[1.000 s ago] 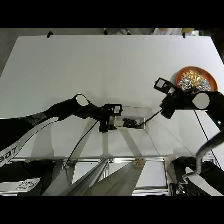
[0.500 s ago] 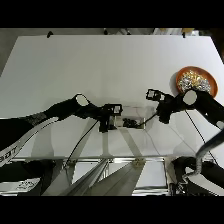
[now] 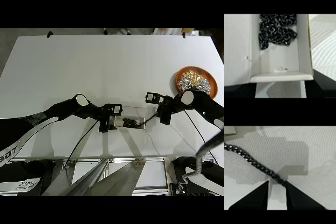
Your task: Fold the box and place the chain.
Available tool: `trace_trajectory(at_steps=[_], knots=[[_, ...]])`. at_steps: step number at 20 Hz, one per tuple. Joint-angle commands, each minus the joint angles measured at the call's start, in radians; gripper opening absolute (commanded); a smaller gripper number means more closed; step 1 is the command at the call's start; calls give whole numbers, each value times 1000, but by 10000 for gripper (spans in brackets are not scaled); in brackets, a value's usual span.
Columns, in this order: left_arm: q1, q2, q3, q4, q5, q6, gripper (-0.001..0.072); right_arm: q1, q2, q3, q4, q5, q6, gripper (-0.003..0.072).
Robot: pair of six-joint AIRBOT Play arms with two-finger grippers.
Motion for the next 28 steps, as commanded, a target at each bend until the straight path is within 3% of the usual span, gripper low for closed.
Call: trace_trajectory(at_steps=[1,9,12,18,22,25,28], knots=[[0,0,0,0,0,0,256,-1,-1,-1,-2,-6,-36,170],[0,0,0,0,0,0,256,-1,-2,-1,30,-6,-86,181],[0,0,0,0,0,0,256,-1,-2,-1,47,-8,-97,258],[0,0,0,0,0,0,256,-1,-59,-1,50,-3,-96,256],[0,0,0,0,0,0,256,-1,-74,-1,50,-11,-96,210],[0,0,0,0,0,0,256,-1,-74,-1,50,-3,-96,51],[0,0,0,0,0,0,256,-1,-58,-1,36,35,-96,14]])
